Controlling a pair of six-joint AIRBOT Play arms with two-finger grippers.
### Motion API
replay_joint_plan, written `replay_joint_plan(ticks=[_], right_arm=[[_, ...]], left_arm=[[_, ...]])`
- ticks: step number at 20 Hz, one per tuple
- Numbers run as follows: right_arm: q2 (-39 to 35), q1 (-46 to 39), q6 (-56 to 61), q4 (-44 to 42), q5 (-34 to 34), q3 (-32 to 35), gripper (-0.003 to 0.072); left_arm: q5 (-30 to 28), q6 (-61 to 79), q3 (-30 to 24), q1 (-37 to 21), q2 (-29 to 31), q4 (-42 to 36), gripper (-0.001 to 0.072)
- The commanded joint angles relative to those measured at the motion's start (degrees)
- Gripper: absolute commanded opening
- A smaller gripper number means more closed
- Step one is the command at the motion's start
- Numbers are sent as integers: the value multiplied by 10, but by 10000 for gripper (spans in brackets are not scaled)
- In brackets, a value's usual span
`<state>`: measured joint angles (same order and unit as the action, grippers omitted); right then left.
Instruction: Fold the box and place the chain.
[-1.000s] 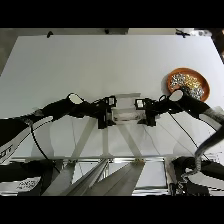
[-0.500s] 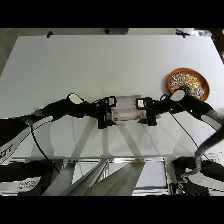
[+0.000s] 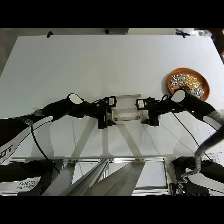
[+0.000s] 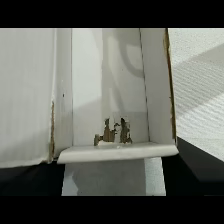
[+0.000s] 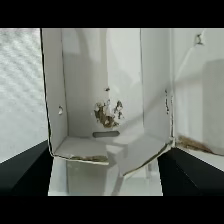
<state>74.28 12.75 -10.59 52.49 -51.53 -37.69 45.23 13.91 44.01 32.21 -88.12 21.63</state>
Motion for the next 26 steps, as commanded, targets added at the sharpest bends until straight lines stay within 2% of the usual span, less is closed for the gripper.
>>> replay_joint_plan(ticks=[1,5,10,16,18,21,22,23,24,25,26], right_arm=[[-19,0,21,25,0,0,706],[-35,0,75,81,-7,0,706],[-42,0,154,151,-70,0,698],[-127,0,205,163,-83,0,645],[-165,0,213,145,-84,0,645],[-198,0,211,2,-83,0,630],[-196,1,207,-51,-83,0,487],[-194,5,187,-89,-82,0,243],[-191,12,160,-110,-78,0,64],[-187,22,145,-124,-68,0,9],[-180,33,148,-136,-39,0,9]], left_arm=[[0,0,0,0,0,0,366],[0,0,0,0,0,0,366],[0,0,0,0,0,0,366],[0,0,0,0,0,0,366],[0,0,0,0,0,0,366],[0,0,0,0,0,0,366],[0,0,0,0,0,0,366],[0,0,0,0,0,0,366],[0,0,0,0,0,0,366],[0,0,0,0,0,0,366],[0,0,0,0,0,0,366]])
